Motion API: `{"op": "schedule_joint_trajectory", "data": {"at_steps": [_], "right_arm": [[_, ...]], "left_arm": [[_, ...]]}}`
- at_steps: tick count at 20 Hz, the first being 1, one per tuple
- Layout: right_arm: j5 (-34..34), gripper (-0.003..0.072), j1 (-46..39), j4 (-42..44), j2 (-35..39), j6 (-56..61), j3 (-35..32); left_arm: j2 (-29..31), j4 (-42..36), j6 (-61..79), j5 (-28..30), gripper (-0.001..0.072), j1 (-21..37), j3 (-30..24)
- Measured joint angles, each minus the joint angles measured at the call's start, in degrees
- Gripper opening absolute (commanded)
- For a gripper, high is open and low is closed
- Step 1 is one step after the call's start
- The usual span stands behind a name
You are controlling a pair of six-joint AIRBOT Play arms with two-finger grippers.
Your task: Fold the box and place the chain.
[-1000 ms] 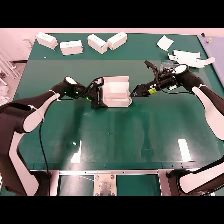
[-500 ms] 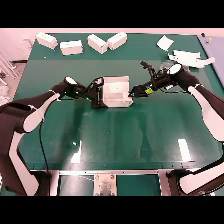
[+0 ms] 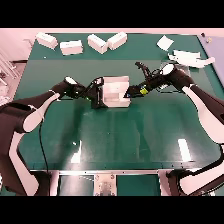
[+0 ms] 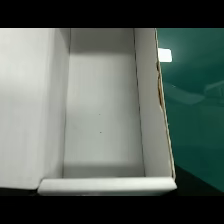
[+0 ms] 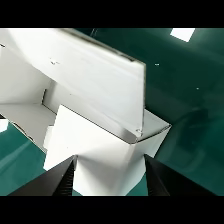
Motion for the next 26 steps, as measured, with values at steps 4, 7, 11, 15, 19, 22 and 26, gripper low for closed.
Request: {"op": "schedule_joint_trajectory", "data": {"at_steps": [4,7,11,15,19,22,26], "right_arm": [[-0.17,0.0508,1.29,-2.36,0.0,3.74,0.76],[-0.44,0.0508,2.47,-4.13,0.0,5.95,1.11],[-1.09,0.0506,3.93,-7.26,0.07,10.45,1.33],[-2.82,0.05,5.86,-10.21,0.07,14.58,1.42],[-3.87,0.0501,7.04,-12.07,0.07,16.5,1.55],[-3.26,0.0502,6.67,-12.61,0.09,17.33,2.62],[-1.44,0.0505,5.66,-12.87,1.09,17.25,4.85]], "left_arm": [[0.0,0.07,0.02,-0.04,0.0469,0.0,0.0],[0.0,0.13,0.04,-0.13,0.0469,0.0,0.0],[0.0,0.13,0.13,-0.11,0.0469,0.0,0.0],[0.0,0.15,0.15,-0.07,0.0469,0.0,0.0],[0.04,0.2,0.09,0.02,0.0468,0.0,0.0],[0.04,0.0,-0.07,0.07,0.0468,-0.02,0.0],[0.0,-0.33,-0.2,-0.42,0.0469,-0.11,0.0]]}}
